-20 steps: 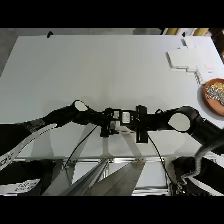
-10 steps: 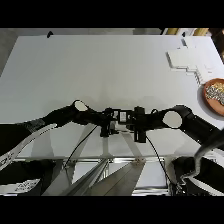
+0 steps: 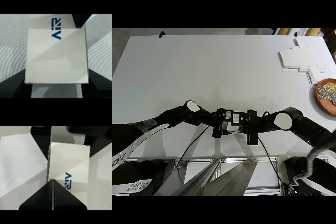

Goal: Fold the box and place the chain.

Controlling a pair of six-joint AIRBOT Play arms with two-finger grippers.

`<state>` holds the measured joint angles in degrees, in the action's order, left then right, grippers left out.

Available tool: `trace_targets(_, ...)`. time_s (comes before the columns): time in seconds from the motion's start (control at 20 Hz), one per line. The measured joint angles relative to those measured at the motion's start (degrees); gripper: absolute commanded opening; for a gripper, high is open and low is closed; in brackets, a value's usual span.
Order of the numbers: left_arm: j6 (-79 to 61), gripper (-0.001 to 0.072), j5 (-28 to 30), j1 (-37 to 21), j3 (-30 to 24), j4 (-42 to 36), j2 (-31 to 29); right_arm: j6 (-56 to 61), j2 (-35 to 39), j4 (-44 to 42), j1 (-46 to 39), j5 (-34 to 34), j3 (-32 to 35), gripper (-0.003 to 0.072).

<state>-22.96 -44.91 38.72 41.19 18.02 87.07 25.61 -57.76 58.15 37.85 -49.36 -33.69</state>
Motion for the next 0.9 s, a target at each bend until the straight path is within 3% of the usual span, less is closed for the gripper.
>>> trace_targets(0.65, 0.0, 0.0391, 0.1, 0.0, 0.0, 0.0, 0.0, 0.0, -0.6, -0.3, 0.0, 0.9, 1.4, 0.0016)
trace_targets(0.9, 0.2, 0.0391, 0.3, -0.1, 0.0, -0.3, 0.0, 0.0, 4.1, 0.2, -1.9, -0.2, 1.4, 0.0017)
